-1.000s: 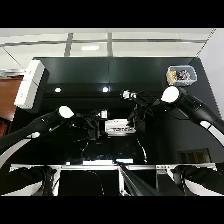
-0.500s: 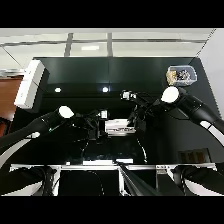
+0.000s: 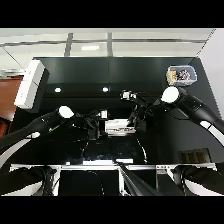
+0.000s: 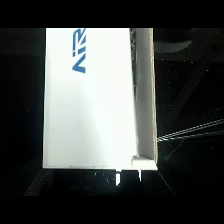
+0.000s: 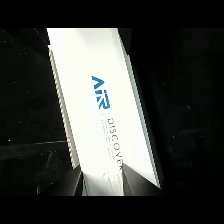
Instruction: Fold the box and place the chain.
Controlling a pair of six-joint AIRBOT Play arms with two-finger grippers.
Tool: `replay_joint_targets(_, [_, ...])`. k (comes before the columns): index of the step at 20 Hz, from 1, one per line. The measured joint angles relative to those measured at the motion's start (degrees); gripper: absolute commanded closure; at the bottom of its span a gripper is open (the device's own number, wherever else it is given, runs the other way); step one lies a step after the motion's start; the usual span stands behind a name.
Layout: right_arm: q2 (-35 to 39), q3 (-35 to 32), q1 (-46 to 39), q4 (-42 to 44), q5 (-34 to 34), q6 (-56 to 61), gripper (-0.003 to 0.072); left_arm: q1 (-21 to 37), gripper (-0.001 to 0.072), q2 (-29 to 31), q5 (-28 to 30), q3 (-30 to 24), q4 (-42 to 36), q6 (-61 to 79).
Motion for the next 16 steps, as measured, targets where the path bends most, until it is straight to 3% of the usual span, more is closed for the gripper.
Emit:
replay_joint_targets(1, [0.00, 0.00, 0.00, 0.00, 0.02, 0.07, 0.0419, 0.00, 0.0366, 0.00, 0.00, 0.00, 0.00, 0.00])
replay_joint_targets(2, [0.00, 0.00, 0.00, 0.00, 0.07, 0.20, 0.0338, 0.00, 0.0366, 0.00, 0.00, 0.00, 0.00, 0.00])
replay_joint_targets(3, [0.00, -0.02, 0.00, -0.55, 0.48, 0.37, 0.0309, 0.00, 0.0366, 0.00, 0.00, 0.00, 0.00, -0.02])
replay_joint_targets(16, [-0.07, -0.26, 0.79, -0.55, 0.87, 1.22, 0.0315, 0.00, 0.0365, 0.00, -0.09, 0.00, 0.07, 0.07])
